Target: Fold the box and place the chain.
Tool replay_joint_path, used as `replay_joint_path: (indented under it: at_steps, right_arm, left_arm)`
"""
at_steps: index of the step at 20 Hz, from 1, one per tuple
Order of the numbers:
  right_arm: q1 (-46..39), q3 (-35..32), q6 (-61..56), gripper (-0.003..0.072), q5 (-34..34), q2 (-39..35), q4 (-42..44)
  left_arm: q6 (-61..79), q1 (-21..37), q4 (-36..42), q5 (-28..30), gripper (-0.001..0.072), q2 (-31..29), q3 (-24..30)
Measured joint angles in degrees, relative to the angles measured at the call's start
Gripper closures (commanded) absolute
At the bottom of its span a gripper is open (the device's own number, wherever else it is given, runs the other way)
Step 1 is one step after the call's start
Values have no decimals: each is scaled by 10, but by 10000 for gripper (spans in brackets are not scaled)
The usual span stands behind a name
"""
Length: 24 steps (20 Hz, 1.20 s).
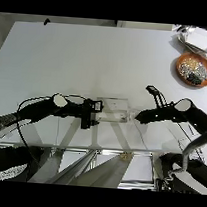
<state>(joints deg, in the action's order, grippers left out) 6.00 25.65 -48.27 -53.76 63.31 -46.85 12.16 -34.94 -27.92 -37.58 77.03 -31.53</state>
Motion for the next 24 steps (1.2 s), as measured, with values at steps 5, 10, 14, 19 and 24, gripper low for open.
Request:
replay_joint_path:
  at_steps: [5, 10, 14, 19, 24]
  right_arm:
    - [-36, 27, -28, 668, -26, 0, -26]
    - [-50, 32, -45, 668, -31, 8, -40]
    - [-48, 33, -53, 668, -30, 31, -33]
    - [-38, 33, -54, 668, -27, 60, -24]
    - [-35, 33, -52, 668, -22, 69, -7]
  left_arm:
    - [0, 0, 0, 0, 573, 0, 0]
    - [0, 0, 0, 0, 573, 0, 0]
    - [0, 0, 0, 0, 573, 0, 0]
    - [0, 0, 0, 0, 573, 0, 0]
    - [0, 0, 0, 0, 573, 0, 0]
